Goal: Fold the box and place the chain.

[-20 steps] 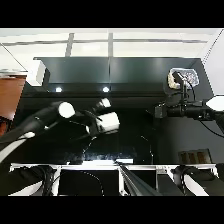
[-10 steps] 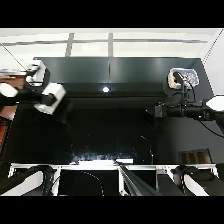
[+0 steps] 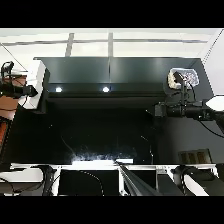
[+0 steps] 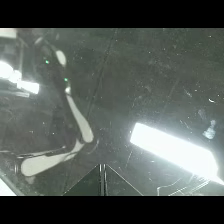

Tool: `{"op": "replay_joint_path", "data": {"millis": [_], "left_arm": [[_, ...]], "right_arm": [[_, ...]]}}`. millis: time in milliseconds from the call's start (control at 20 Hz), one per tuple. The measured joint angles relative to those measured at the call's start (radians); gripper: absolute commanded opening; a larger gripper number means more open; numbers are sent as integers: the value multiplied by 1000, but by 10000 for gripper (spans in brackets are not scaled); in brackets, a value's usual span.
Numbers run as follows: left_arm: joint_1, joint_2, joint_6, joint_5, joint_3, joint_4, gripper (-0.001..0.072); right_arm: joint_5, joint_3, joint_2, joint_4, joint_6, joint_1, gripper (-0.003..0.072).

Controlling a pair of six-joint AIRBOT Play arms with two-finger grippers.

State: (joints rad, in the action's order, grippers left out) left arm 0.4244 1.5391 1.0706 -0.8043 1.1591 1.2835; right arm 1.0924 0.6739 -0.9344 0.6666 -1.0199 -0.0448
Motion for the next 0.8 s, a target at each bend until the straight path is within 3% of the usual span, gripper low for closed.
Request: {"op": "replay_joint_path", "data": {"millis": [150,300,350,400,450,600,800], "left_arm": [[-3,22,24,-51,84,26,720],[-6,-35,68,-162,148,34,709],[-8,-71,97,-203,160,33,636],[-12,-109,137,-242,167,33,300],[-18,-153,183,-290,169,32,41],[-73,-318,266,-364,101,-29,25],[-281,-618,297,-235,-184,-98,25]], "right_arm": [[6,0,0,0,-13,0,39],[15,3,0,2,-16,0,39],[14,8,0,8,-15,0,39],[13,18,0,23,-13,0,39],[11,32,2,46,-13,0,39],[-11,71,14,146,-57,0,39],[-102,89,42,293,-146,0,39]]}}
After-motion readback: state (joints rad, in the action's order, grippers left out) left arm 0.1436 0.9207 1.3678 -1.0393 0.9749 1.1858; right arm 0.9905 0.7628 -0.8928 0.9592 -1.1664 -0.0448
